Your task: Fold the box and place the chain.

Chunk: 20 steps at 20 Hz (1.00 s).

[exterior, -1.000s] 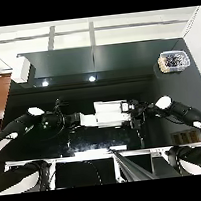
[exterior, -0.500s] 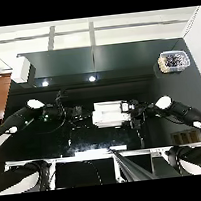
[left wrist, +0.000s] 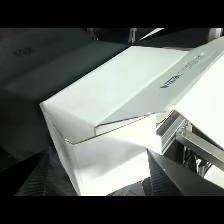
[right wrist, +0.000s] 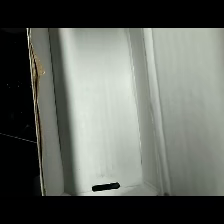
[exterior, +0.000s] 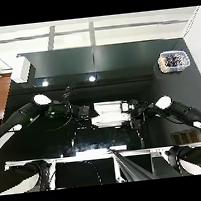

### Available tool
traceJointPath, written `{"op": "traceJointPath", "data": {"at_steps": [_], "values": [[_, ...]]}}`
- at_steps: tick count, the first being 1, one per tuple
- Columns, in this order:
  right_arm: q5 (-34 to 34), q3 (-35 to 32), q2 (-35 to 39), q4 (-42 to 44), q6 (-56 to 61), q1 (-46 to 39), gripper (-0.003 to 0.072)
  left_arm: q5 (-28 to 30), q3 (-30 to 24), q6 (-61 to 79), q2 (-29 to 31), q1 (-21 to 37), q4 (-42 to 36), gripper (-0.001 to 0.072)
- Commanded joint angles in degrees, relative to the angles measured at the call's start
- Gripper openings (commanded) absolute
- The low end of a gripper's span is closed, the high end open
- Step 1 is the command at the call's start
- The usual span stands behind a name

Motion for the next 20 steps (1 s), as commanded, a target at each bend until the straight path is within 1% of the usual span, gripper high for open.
{"op": "traceJointPath", "data": {"at_steps": [1, 2, 5, 9, 12, 14, 15, 18, 20], "values": [[-0.02, 0.04, 0.0, 0.02, 0.02, 0.02, 0.0198, 0.76, 2.16, -5.55, -0.04, -2.23, 4.35, 0.0591], [-0.02, 0.04, 0.0, 0.02, 0.02, 0.02, 0.0198, 0.79, 2.84, -7.3, -0.07, -2.49, 5.97, 0.0554], [-0.04, 0.04, 0.0, 0.02, 0.02, 0.04, 0.0198, 0.74, 4.7, -11.63, -0.07, -3.15, 9.46, 0.0547], [-0.07, 0.04, 0.0, 0.07, 0.04, 0.02, 0.0198, 1.31, 6.58, -13.14, -0.09, -5.2, 10.12, 0.0547], [-0.11, 0.04, 0.0, 0.07, 0.04, 0.02, 0.0198, 3.34, 6.84, -15.72, -0.09, -7.48, 10.29, 0.0546], [-0.11, 0.04, 0.0, 0.07, 0.04, 0.02, 0.0198, 4.22, 6.84, -16.7, -0.09, -8.81, 11.08, 0.0521], [-0.11, 0.04, 0.0, 0.09, 0.07, 0.02, 0.0198, 4.26, 6.84, -18.73, -0.09, -9.4, 12.63, 0.05], [-0.24, 0.04, 0.0, 0.11, 0.15, 0.02, 0.0198, 4.7, 6.84, -23.1, -0.09, -10.99, 17.9, 0.0501], [-0.79, 0.04, 0.0, 0.17, 0.66, 0.04, 0.0198, 5.79, 6.84, -24.76, -0.11, -12.02, 19.67, 0.05]]}}
